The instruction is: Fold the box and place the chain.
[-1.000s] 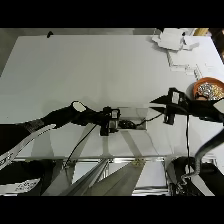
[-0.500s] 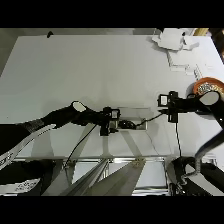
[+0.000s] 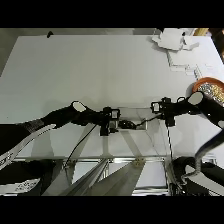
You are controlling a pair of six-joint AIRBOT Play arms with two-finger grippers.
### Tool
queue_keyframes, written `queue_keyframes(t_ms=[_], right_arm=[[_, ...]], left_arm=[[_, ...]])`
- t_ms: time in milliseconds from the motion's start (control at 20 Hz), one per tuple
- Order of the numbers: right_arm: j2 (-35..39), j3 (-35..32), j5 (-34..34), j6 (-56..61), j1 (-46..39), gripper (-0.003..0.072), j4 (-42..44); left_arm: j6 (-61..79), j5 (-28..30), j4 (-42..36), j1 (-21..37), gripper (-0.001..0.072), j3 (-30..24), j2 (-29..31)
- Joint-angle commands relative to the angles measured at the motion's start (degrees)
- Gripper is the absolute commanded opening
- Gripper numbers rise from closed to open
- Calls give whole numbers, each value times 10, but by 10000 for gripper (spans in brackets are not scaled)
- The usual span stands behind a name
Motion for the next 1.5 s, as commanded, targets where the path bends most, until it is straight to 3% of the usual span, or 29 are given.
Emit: queue_keyframes(t_ms=[0, 300, 400, 500, 550, 850, 950, 1100, 1200, 1450], right_arm=[[-3, -1, 8, 0, 1, 196, -7], [-3, -10, 13, 0, 1, 174, -7], [-3, -11, 18, 0, 1, 123, -7], [-3, -11, 19, 0, 1, 18, -7], [1, -11, 21, 3, 1, 19, -7], [140, -11, 115, 25, 1, 19, 7], [195, -11, 150, 39, 5, 20, 62], [240, -11, 186, 38, 47, 20, 215], [241, -11, 168, 38, 96, 20, 284], [215, -13, 45, 38, 219, 20, 291]], left_arm=[[0, 0, 0, 0, 320, 0, 0], [0, 0, 0, 0, 320, 0, 0], [0, 0, 0, 0, 320, 0, 0], [0, 0, 0, 0, 320, 0, 0], [0, 0, 0, 0, 320, 0, 0], [0, 0, 0, 0, 320, 0, 0], [0, 0, 0, 0, 320, 0, 0], [0, 0, 0, 0, 320, 0, 0], [0, 0, 0, 0, 320, 0, 0], [0, 0, 0, 0, 320, 0, 0]])
